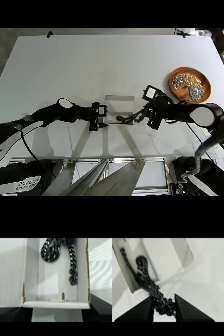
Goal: Fold the box and place the chain.
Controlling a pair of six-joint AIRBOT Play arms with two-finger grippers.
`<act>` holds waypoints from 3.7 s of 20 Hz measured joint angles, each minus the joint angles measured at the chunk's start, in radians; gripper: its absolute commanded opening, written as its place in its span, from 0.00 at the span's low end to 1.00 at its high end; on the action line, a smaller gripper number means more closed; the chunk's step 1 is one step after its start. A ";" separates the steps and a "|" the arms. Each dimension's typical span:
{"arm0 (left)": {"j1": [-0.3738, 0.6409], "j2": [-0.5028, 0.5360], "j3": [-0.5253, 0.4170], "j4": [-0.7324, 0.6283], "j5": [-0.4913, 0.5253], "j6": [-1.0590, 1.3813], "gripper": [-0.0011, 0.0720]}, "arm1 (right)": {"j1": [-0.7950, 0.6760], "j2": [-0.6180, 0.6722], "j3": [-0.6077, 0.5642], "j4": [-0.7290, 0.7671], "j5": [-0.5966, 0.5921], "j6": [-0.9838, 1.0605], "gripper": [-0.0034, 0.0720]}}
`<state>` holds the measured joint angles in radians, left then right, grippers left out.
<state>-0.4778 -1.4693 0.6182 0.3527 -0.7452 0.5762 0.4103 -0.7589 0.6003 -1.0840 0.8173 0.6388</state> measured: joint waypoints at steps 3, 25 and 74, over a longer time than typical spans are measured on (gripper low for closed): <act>0.000 0.000 0.000 0.000 0.000 0.000 0.30 | 0.060 0.051 0.001 0.075 -0.051 0.026 0.05; 0.000 0.000 0.000 0.000 0.000 0.000 0.30 | 0.268 -0.438 0.014 0.460 -0.306 0.262 0.32; 0.000 0.000 0.000 0.000 0.000 0.000 0.30 | 0.023 -0.395 -0.183 0.343 -0.262 -0.566 0.29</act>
<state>-0.4778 -1.4693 0.6182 0.3523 -0.7452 0.5762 0.4332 -1.1542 0.4175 -0.7410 0.5556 0.0727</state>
